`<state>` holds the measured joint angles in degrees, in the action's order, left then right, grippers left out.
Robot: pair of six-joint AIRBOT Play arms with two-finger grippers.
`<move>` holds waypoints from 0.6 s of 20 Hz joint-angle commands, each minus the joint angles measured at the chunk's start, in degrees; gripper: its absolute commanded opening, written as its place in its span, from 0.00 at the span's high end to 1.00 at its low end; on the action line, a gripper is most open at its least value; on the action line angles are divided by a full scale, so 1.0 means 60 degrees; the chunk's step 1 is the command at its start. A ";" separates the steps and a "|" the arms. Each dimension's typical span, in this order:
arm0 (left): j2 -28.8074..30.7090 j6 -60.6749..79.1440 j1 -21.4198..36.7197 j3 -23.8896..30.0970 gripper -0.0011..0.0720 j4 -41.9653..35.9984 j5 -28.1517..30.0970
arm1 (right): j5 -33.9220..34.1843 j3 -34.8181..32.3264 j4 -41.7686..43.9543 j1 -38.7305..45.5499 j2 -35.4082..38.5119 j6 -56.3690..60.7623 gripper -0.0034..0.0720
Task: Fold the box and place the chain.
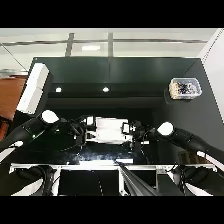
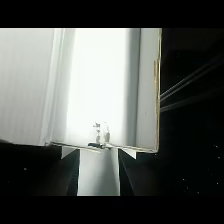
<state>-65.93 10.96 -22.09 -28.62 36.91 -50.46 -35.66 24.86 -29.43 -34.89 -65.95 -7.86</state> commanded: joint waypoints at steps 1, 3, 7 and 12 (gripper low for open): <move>-0.0007 -0.0007 -0.0007 -0.0004 0.61 -0.0605 0.0062 | -0.0011 -0.0004 0.0004 0.0004 -0.0007 0.0000 0.26; -0.0007 -0.0004 -0.0018 -0.0004 0.78 -0.0732 0.0051 | -0.0011 -0.0004 0.0004 0.0004 -0.0007 0.0000 0.26; -0.0022 -0.0004 -0.0514 -0.0004 0.80 -0.0729 0.0215 | -0.0007 -0.0004 0.0004 0.0004 -0.0007 0.0000 0.26; -0.0066 -0.0029 -0.1086 0.0004 0.80 -0.0623 0.1155 | -0.0011 -0.0004 0.0004 0.0004 -0.0007 0.0000 0.26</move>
